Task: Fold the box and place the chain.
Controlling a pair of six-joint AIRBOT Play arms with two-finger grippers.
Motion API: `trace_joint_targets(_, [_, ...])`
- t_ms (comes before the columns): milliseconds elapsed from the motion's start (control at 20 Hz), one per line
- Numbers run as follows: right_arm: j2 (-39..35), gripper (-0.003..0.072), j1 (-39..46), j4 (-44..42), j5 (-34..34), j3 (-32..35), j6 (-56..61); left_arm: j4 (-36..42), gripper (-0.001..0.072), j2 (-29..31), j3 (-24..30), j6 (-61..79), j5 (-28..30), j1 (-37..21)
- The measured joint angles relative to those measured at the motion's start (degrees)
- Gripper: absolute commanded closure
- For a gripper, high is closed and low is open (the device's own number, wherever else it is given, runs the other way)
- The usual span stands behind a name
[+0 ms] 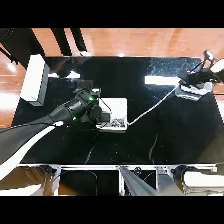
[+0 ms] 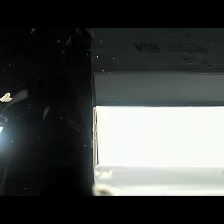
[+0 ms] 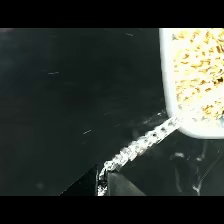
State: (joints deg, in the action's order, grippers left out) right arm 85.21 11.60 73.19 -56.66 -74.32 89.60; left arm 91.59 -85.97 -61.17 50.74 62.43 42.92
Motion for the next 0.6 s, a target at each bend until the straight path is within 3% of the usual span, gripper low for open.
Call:
trace_joint_targets(350, [-23.5, 0.064, -1.2, -20.3, -9.7, -1.0, -9.9, 0.5, 0.0686, 0.0, 0.0, 0.0, -0.4, 0.0])
trace_joint_targets(600, [-34.6, 0.064, -9.0, -26.3, -13.5, -4.7, -11.9, 0.7, 0.0686, 0.0, 0.0, 0.0, -0.5, 0.0])
